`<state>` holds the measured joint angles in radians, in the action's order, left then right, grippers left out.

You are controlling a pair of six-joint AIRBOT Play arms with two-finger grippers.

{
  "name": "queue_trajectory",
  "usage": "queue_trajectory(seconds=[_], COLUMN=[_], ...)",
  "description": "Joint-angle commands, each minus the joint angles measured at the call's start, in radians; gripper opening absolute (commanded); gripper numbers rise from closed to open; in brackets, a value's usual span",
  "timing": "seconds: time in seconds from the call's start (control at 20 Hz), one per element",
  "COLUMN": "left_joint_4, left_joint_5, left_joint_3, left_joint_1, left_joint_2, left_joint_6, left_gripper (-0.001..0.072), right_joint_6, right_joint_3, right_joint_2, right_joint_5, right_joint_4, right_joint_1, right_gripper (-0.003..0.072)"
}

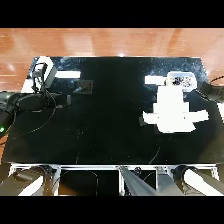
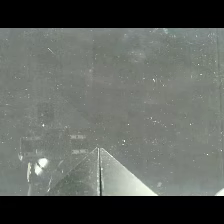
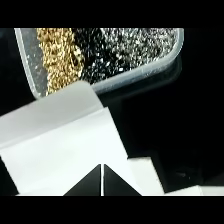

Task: Fold the box and place the chain.

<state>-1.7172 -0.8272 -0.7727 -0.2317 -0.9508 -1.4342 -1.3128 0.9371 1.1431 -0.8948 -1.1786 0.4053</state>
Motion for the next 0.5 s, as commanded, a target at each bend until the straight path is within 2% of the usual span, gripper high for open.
queue_trajectory(seconds=[0.0,0.15,0.25,0.3,0.35,0.4,0.45], left_joint_4=[0.0,-0.001,0.0,0.0,0.0,0.0,0.0], left_joint_5=[-0.005,-0.003,-0.003,-0.003,-0.003,0.002,0.007], left_joint_3=[0.0,0.0,0.0,0.0,0.0,0.0,0.0], left_joint_1=[0.001,0.001,0.001,0.001,0.001,0.001,0.001], left_joint_2=[-0.002,-0.002,-0.002,-0.002,-0.002,-0.002,-0.002], left_joint_6=[0.0,0.0,0.0,0.0,0.0,0.0,0.002], left_gripper=[0.0026,0.0025,0.0026,0.0026,0.0026,0.003,0.0132], right_joint_6=[0.0,0.0,0.0,0.0,0.001,0.004,0.003], right_joint_3=[0.0,0.0,0.0,0.004,0.01,0.021,0.039], right_joint_2=[-0.001,-0.002,-0.002,-0.002,-0.002,-0.002,-0.002], right_joint_5=[0.115,0.186,0.145,0.124,0.101,0.077,0.045], right_joint_4=[-0.002,0.0,-0.001,-0.004,-0.009,-0.014,-0.045], right_joint_1=[0.0,0.0,0.0,0.001,0.006,0.015,0.028], right_gripper=[0.0034,0.0033,0.0035,0.0083,0.0582,0.0716,0.0715])
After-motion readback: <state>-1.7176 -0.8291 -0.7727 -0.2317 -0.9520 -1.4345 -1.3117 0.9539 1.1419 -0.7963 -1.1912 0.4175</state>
